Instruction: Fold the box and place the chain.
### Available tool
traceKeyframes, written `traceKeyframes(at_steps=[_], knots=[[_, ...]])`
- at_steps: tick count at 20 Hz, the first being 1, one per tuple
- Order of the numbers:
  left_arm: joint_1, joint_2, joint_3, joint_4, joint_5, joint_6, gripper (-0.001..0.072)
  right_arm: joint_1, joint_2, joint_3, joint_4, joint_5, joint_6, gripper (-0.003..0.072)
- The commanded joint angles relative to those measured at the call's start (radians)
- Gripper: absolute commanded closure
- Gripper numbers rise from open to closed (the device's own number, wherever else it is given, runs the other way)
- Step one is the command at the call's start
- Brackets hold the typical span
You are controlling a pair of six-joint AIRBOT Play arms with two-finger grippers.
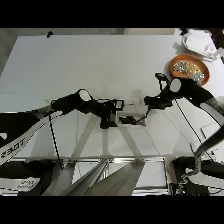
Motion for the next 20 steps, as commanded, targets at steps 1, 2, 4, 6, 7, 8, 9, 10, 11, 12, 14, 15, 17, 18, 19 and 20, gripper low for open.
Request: traceKeyframes(at_steps=[1, 2, 4, 6, 7, 8, 9, 10, 11, 12, 14, 15, 17, 18, 19, 20], knots=[[0.000, 0.000, 0.000, 0.000, 0.000, 0.000, 0.0371, 0.001, -0.010, 0.000, -0.031, 0.009, 0.026, 0.0428], [0.000, 0.000, 0.000, 0.000, 0.000, 0.000, 0.0371, 0.001, -0.010, 0.000, -0.031, 0.007, 0.026, 0.0474], [0.000, 0.000, 0.000, 0.000, 0.000, 0.000, 0.0371, 0.001, -0.010, 0.000, -0.031, -0.002, 0.025, 0.0527], [0.000, 0.000, 0.000, 0.000, 0.000, 0.000, 0.0371, 0.001, -0.010, 0.000, -0.031, -0.011, 0.025, 0.0533], [0.000, 0.000, 0.000, 0.000, 0.000, 0.000, 0.0371, 0.001, -0.010, 0.000, -0.032, -0.015, 0.023, 0.0622], [0.000, 0.000, 0.000, 0.000, 0.000, 0.000, 0.0371, 0.001, -0.010, 0.000, -0.032, -0.015, 0.016, 0.0670], [0.000, 0.000, 0.000, 0.000, 0.000, 0.000, 0.0371, 0.001, -0.009, 0.000, -0.033, -0.014, 0.008, 0.0670], [0.000, 0.000, 0.000, 0.000, 0.000, 0.000, 0.0371, 0.001, -0.003, 0.001, -0.033, -0.006, -0.006, 0.0670], [0.000, 0.000, 0.000, 0.000, 0.000, 0.000, 0.0371, 0.001, 0.011, 0.000, -0.037, 0.003, -0.013, 0.0670], [0.000, 0.000, 0.000, 0.000, 0.000, 0.000, 0.0371, 0.001, 0.035, 0.001, -0.046, 0.009, -0.013, 0.0670], [0.000, 0.000, 0.000, 0.000, 0.000, 0.000, 0.0371, -0.007, 0.107, 0.000, -0.081, 0.036, -0.011, 0.0670], [0.000, 0.000, 0.000, 0.000, 0.000, 0.000, 0.0371, -0.016, 0.152, 0.000, -0.095, 0.066, -0.009, 0.0670], [0.000, 0.000, 0.000, 0.000, 0.000, 0.000, 0.0371, -0.036, 0.248, 0.000, -0.099, 0.133, -0.013, 0.0670], [0.000, 0.000, 0.000, 0.000, 0.000, 0.000, 0.0371, -0.043, 0.298, 0.000, -0.100, 0.161, -0.014, 0.0670], [0.000, 0.000, 0.000, 0.000, 0.000, 0.000, 0.0371, -0.044, 0.358, 0.000, -0.101, 0.186, -0.019, 0.0670], [0.000, 0.000, 0.000, 0.000, 0.000, 0.000, 0.0371, -0.043, 0.417, 0.000, -0.095, 0.204, -0.025, 0.0670]])
